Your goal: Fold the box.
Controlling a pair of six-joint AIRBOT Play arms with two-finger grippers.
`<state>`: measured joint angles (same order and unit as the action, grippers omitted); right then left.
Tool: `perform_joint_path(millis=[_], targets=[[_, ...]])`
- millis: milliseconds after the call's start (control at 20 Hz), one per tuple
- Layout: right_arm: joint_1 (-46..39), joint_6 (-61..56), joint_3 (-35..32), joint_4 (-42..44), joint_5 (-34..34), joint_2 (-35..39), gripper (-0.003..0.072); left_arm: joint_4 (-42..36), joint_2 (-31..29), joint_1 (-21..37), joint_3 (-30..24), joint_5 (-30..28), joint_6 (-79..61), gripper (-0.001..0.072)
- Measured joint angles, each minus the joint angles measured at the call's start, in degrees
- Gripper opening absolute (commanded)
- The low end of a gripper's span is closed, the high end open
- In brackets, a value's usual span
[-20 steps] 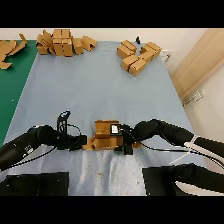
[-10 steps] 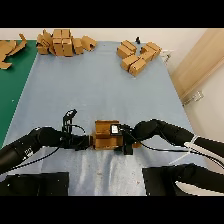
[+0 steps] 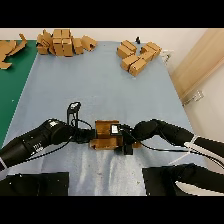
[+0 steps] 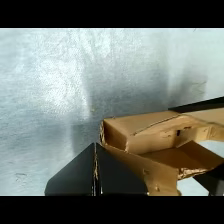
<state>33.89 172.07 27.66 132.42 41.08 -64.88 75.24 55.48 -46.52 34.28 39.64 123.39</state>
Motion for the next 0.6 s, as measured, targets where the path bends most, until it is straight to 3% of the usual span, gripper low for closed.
perform_joint_path(millis=[100, 150, 200, 600], targets=[[0.00, 0.00, 0.00, 0.02, 0.00, 0.00, 0.0565, 1.49, 0.46, -0.59, 0.72, 0.33, 2.01, 0.0030], [0.00, 0.02, 0.02, 0.00, 0.00, 0.00, 0.0565, 1.92, 0.57, -0.76, 0.90, 0.55, 2.54, 0.0266], [0.00, 0.02, 0.00, 0.02, 0.00, 0.00, 0.0566, 2.25, 0.57, -0.87, 1.07, 0.85, 2.93, 0.0354], [0.00, 0.02, 0.00, 0.02, 0.00, 0.00, 0.0565, 3.23, -1.05, -1.20, 1.49, 4.94, 3.67, 0.0354]])
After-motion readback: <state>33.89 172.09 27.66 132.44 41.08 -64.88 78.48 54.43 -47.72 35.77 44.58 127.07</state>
